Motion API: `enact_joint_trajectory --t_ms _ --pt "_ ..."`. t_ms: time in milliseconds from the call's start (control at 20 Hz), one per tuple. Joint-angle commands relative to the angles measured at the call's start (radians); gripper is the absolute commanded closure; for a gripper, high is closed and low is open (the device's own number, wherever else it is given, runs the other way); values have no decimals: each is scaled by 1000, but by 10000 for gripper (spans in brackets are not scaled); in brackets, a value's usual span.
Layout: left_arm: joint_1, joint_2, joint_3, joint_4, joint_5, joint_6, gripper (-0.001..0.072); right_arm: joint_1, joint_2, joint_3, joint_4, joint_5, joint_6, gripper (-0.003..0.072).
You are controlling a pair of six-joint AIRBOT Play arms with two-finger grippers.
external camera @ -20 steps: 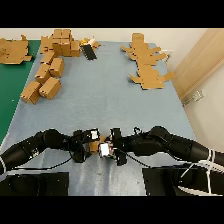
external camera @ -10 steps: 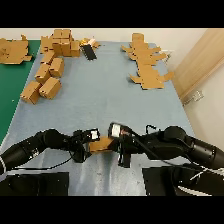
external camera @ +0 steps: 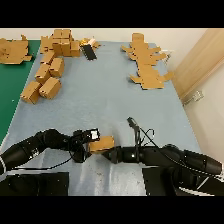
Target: Fold the box.
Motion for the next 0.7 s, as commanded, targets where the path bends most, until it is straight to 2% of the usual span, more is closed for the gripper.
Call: enact_joint_trajectory --t_ms 0,150,650 --pt "0 0 0 0 1 0 285 27 -46 -11 91 248 81 686" --pt "0 0 0 0 0 0 285 31 -116 -4 92 208 113 685" --pt "0 0 0 0 1 0 285 82 -173 -5 89 215 129 685"
